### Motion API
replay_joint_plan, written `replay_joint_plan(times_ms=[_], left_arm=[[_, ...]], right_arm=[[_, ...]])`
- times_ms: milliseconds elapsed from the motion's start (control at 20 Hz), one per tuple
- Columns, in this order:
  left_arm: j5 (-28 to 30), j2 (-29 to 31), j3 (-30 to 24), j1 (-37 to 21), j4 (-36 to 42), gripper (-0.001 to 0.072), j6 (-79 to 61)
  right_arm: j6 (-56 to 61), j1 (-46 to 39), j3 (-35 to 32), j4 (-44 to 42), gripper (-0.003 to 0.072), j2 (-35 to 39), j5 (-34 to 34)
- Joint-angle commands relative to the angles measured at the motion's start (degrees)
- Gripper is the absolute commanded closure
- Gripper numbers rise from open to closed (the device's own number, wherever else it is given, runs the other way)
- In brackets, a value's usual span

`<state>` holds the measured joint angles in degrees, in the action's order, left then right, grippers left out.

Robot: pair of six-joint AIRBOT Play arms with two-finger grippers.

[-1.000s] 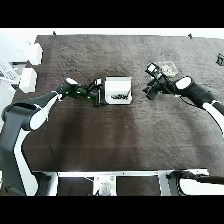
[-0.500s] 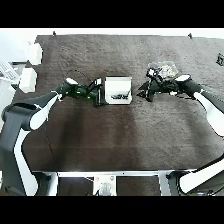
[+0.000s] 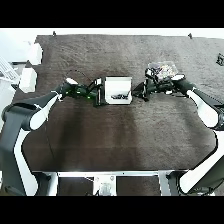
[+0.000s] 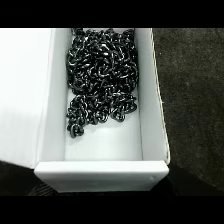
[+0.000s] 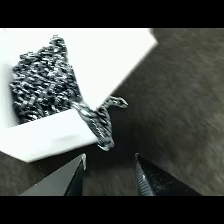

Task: Fold the box and place the chain.

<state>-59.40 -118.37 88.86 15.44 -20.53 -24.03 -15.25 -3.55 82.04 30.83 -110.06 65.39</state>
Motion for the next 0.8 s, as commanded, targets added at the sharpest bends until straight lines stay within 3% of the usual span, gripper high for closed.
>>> replay_joint_plan(times_ms=[0, 300, 350, 750], left_arm=[[0.0, 0.04, 0.02, 0.02, -0.02, 0.0182, 0.0], [0.0, 0.04, 0.02, 0.02, -0.02, 0.0182, 0.0], [0.0, 0.04, 0.02, 0.02, -0.02, 0.0182, 0.0], [0.0, 0.04, 0.02, 0.02, -0.02, 0.0182, 0.0]], right_arm=[[-0.52, 1.4, 0.35, -0.74, 0.0333, -0.48, 0.9], [-1.55, 2.19, 0.35, -0.66, 0.034, -0.52, 0.48], [-1.55, 2.27, 0.37, -0.66, 0.0388, -0.52, 0.48], [-1.53, 3.21, 0.74, -0.66, 0.0478, -0.52, -4.61]])
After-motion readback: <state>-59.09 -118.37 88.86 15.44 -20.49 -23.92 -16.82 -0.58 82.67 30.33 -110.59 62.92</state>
